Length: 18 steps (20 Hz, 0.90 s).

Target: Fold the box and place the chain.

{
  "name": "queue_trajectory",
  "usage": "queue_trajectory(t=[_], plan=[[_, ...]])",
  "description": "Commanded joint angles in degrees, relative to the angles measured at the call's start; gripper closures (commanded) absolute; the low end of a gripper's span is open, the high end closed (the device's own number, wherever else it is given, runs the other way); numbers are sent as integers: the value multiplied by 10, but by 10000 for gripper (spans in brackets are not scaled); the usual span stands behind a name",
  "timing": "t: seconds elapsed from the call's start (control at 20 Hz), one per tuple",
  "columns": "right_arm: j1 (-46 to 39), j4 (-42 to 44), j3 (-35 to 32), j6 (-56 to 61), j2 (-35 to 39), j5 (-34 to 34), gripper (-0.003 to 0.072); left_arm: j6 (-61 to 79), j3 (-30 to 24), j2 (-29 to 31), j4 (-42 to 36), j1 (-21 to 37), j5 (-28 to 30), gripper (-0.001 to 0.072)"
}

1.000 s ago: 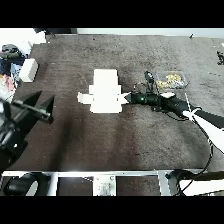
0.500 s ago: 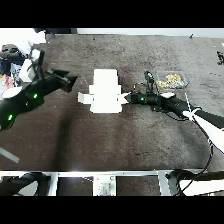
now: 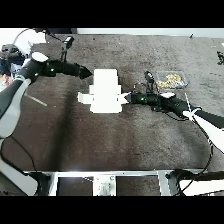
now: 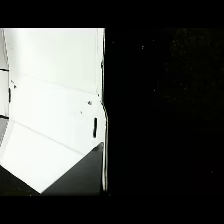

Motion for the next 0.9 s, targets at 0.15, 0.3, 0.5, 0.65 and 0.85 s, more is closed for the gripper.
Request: queue_trajectory(t=[0.15,0.3,0.5,0.65,0.85], plan=[[0,0,1,0,0,-2,672,-102,184,-165,57,0,-142,217],[0,0,1,0,0,-1,673,-100,200,-203,17,1,-155,217],[0,0,1,-4,0,-2,673,-98,200,-224,15,2,-148,218],[0,0,1,-4,0,-2,673,-73,200,-233,-36,2,-178,219],[0,0,1,-4,1,-1,673,-61,200,-234,-49,2,-219,307]])
